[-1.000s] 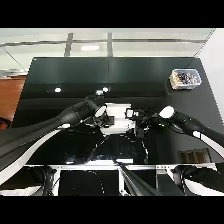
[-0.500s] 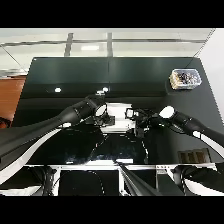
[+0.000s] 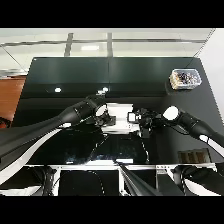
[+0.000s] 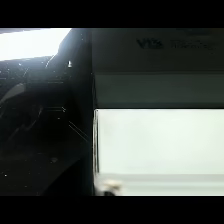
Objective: Fold the box and place the chain.
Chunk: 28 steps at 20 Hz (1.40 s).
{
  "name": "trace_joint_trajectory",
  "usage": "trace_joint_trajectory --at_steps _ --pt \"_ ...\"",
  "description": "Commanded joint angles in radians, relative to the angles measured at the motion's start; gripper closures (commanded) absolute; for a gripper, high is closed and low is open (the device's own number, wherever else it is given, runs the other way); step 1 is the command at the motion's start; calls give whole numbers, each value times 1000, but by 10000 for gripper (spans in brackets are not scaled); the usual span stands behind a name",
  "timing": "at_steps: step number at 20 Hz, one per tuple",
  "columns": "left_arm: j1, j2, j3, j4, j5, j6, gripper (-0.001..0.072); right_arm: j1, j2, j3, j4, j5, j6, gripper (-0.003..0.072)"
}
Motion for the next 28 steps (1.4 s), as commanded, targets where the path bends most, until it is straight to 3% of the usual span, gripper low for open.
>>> trace_joint_trajectory --at_steps 1,3,4,8,14,23,24,25,26,28 --pt "0 0 0 -1 0 -1 679 0 16 1 -16 12 2 155" --pt "1 0 1 -4 1 -1 679 0 16 1 -16 16 2 338" --pt "0 0 1 -8 1 -2 679 0 16 1 -11 25 3 467" --pt "1 0 1 -22 2 -2 679 0 16 1 3 26 40 466" --pt "1 0 1 -23 1 -2 679 5 -26 1 312 4 47 465" --pt "1 0 1 -23 2 -2 679 9 -58 1 309 -15 99 463" --pt "1 0 1 -23 2 -2 679 9 -58 1 309 -16 100 294" --pt "1 0 1 -23 1 -2 679 9 -58 1 309 -16 100 282" --pt "1 0 1 -23 1 -2 679 9 -58 1 302 -16 100 448" --pt "1 0 1 -23 1 -2 678 10 -57 1 294 -19 100 190"
